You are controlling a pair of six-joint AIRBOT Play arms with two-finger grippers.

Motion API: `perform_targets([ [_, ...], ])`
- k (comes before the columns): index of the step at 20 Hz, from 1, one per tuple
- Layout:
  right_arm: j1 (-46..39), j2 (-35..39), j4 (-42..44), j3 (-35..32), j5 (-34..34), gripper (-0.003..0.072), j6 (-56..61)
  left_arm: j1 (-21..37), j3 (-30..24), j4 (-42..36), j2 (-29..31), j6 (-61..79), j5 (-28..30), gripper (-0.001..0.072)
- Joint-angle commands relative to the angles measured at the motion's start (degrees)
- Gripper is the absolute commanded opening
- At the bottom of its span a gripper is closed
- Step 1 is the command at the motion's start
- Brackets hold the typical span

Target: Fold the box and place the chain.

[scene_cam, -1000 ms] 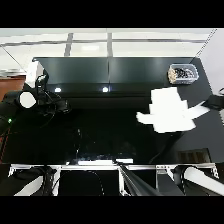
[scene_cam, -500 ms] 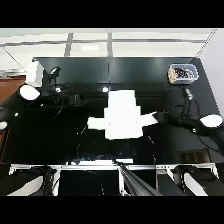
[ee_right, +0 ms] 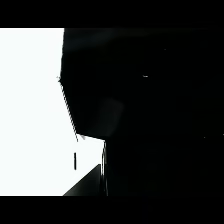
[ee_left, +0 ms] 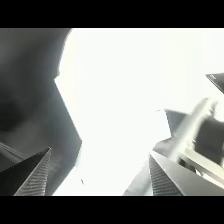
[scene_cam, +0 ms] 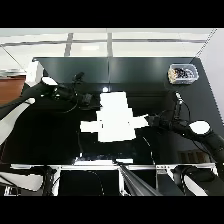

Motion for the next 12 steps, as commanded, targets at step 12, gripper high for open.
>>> perform_targets([
  [12,0.5,0.1,0.2,-0.1,0.1,0.0016,0.1,-7.8,15.4,10.6,-11.2,14.8,-15.4,0.0464],
])
